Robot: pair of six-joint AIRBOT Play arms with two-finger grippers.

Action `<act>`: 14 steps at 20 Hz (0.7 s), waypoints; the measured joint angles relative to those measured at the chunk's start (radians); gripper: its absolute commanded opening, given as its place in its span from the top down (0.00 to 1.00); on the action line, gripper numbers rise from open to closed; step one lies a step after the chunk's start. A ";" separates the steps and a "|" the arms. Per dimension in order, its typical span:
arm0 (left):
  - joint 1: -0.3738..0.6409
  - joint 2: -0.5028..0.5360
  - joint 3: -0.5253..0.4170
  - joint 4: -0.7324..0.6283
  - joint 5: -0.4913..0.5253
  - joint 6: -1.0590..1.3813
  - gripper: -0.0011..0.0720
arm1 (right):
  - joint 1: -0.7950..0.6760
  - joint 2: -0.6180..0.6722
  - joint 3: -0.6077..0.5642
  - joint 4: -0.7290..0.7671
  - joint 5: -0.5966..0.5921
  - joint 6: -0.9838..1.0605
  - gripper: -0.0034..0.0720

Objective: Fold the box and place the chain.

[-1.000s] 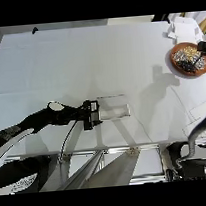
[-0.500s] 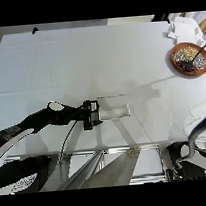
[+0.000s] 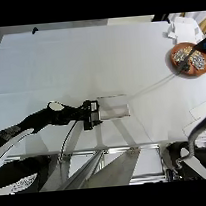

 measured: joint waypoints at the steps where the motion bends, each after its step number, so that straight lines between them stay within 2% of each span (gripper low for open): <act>1: 0.000 0.000 0.000 0.000 0.000 0.000 0.62 | 0.028 0.015 0.000 0.009 0.013 0.000 0.94; 9: 0.000 0.000 0.000 0.000 0.000 0.000 0.62 | 0.296 0.065 -0.039 0.083 0.063 0.005 0.94; 14: 0.000 0.000 0.000 0.000 0.000 0.000 0.62 | 0.463 0.070 -0.177 0.089 -0.009 0.010 0.94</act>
